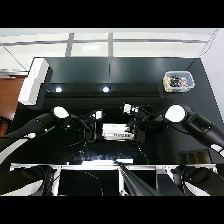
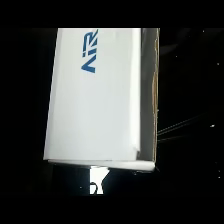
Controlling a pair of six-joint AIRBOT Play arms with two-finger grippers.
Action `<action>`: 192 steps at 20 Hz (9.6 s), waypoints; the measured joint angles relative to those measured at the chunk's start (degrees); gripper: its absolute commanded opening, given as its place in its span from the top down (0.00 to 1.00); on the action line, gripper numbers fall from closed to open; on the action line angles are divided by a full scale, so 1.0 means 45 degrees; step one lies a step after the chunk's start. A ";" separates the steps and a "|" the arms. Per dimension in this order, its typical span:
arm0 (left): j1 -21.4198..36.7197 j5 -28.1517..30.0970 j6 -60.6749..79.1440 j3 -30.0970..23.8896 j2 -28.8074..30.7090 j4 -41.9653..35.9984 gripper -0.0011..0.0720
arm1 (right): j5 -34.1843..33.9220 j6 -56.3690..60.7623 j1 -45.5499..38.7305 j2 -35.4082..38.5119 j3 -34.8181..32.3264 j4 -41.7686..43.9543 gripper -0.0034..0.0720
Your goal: Fold the box and place the chain.
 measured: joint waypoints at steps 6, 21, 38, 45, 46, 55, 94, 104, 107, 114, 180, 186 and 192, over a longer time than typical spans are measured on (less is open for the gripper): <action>0.0000 0.0000 0.0000 0.0000 0.0000 0.0000 0.44 | 0.0136 0.0068 0.0000 -0.0010 0.0010 -0.0058 0.71; 0.0000 0.0000 0.0005 0.0000 0.0000 0.0000 0.44 | 0.0267 0.0151 0.0010 -0.0476 0.0024 -0.0102 0.67; 0.0000 0.0005 0.0005 0.0000 0.0000 0.0000 0.44 | 0.0520 0.0719 0.0010 -0.0238 0.0131 0.0010 0.67; 0.0000 0.0005 0.0015 0.0000 0.0000 0.0005 0.44 | 0.0403 0.0937 0.0010 -0.0369 -0.0243 0.0083 0.67; 0.0000 0.0005 0.0010 0.0000 0.0000 0.0005 0.44 | 0.0325 0.0971 0.0010 -0.0374 -0.0257 0.0078 0.67; 0.0000 0.0010 0.0000 0.0000 0.0000 0.0005 0.44 | 0.1719 0.3458 -0.0763 0.0170 0.0437 0.0053 0.75; 0.0053 0.0010 -0.0753 0.0000 0.0962 0.0573 0.01 | 0.4177 0.6470 -0.4813 -0.0957 -0.0801 0.7281 0.93; -0.0908 -0.1146 -0.5974 0.1957 0.2351 0.3881 0.02 | 0.5187 0.6615 -0.9641 0.1802 -0.0670 0.5401 0.93; -0.1535 -0.1044 -0.6339 0.3235 0.1156 0.3779 0.02 | 0.5047 0.6615 -0.9874 0.1894 -0.0670 0.5202 0.93; -0.2584 -0.1064 -0.6601 0.4731 -0.1005 0.3283 0.02 | 0.4687 0.6829 -0.9996 0.1933 -0.0670 0.5095 0.93; 1.5013 -0.0525 -1.4139 0.0491 0.4124 0.9306 0.49 | 0.4192 0.6795 -0.9146 0.1948 -0.0670 0.5134 0.93; 1.4197 0.0806 -1.3100 0.0908 0.2594 0.9141 0.43 | 0.3847 0.6800 -0.8835 0.1943 -0.0670 0.5124 0.93; 1.3925 0.0821 -1.3299 0.2142 0.1807 0.9088 0.01 | 0.3803 0.6800 -0.8796 0.1943 -0.0670 0.5100 0.93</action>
